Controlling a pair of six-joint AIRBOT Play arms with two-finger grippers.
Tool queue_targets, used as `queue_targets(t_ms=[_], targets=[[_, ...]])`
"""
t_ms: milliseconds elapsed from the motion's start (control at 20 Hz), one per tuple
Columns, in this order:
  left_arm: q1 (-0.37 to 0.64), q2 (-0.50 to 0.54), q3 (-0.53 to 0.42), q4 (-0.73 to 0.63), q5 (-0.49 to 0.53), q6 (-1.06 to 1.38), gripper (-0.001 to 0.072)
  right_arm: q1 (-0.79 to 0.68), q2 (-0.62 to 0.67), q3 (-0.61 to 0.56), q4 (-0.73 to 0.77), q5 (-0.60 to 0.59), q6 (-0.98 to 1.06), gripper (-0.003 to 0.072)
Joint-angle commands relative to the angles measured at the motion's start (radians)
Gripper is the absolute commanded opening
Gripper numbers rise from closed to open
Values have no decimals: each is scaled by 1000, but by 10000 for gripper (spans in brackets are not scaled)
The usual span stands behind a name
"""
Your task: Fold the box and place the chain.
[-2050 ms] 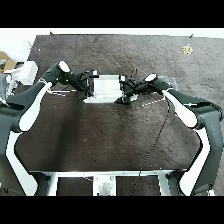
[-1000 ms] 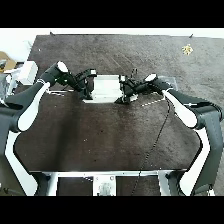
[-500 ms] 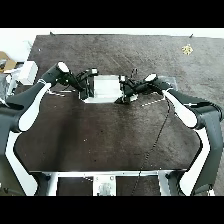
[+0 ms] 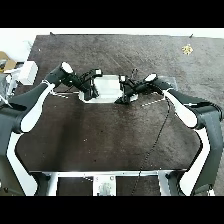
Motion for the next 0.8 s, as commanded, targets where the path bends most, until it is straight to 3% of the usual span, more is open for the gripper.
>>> queue_targets(t_ms=[0, 50, 150, 550, 650, 750], targets=[[-2, -1, 0, 5, 2, 3, 250, 1, 0, 0, 0, 0, 0, 592], [-2, -1, 0, 7, 6, 2, 454, 1, -1, 0, 0, 0, 0, 592], [-2, -1, 0, 11, 12, -6, 720, 1, -1, 0, 0, 0, 0, 592], [-2, 1, 0, 23, 12, -67, 692, 1, 0, 0, 0, -1, 0, 592], [0, 3, 12, 72, -18, -140, 210, 1, 0, 0, 0, 0, 0, 592], [0, 6, 34, 115, -82, -177, 11, 1, 0, 0, 0, -1, 0, 592]])
